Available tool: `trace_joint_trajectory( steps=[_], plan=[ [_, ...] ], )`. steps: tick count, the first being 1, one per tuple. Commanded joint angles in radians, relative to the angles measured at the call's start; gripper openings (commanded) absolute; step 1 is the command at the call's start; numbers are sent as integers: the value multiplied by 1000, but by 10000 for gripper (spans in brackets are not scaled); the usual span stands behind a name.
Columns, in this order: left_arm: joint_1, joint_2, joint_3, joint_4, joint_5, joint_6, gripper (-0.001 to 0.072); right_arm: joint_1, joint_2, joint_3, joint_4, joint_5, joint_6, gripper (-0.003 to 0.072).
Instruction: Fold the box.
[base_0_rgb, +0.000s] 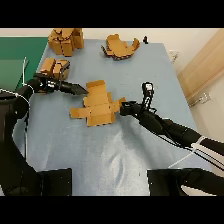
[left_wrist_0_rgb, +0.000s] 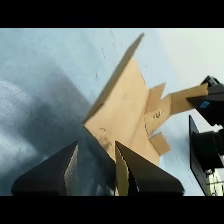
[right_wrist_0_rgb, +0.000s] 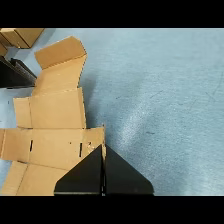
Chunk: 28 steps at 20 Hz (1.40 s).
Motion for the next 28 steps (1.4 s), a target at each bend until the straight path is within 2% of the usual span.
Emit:
trace_joint_trajectory(
  steps=[1, 9, 11, 18, 23, 24, 25, 28],
  plan=[
    [-22, -1, 1, -27, 32, 9, 358, 0, 0, 0, 0, -5, 4, 2],
    [-57, -1, 1, -25, -24, 35, 354, 0, 0, 0, 0, -6, 4, 3],
    [-53, 0, 1, -24, -38, 37, 209, 0, 0, 0, 0, -6, 4, 2],
    [-13, 0, 1, -29, -64, 37, 214, 0, 0, 0, 0, -29, 4, 3],
    [-20, -1, 1, -43, -69, 41, 213, 0, 0, 0, 0, -33, 4, 3],
    [-25, -1, 1, -43, -74, 46, 196, 0, 0, 0, 0, -32, 4, 3],
    [-29, 0, 1, -39, -89, 72, 35, 0, 0, 0, 0, -33, 4, 3],
    [-34, 0, 1, -39, -132, 135, 19, 0, 0, 0, 0, -33, 4, 3]
  ],
)
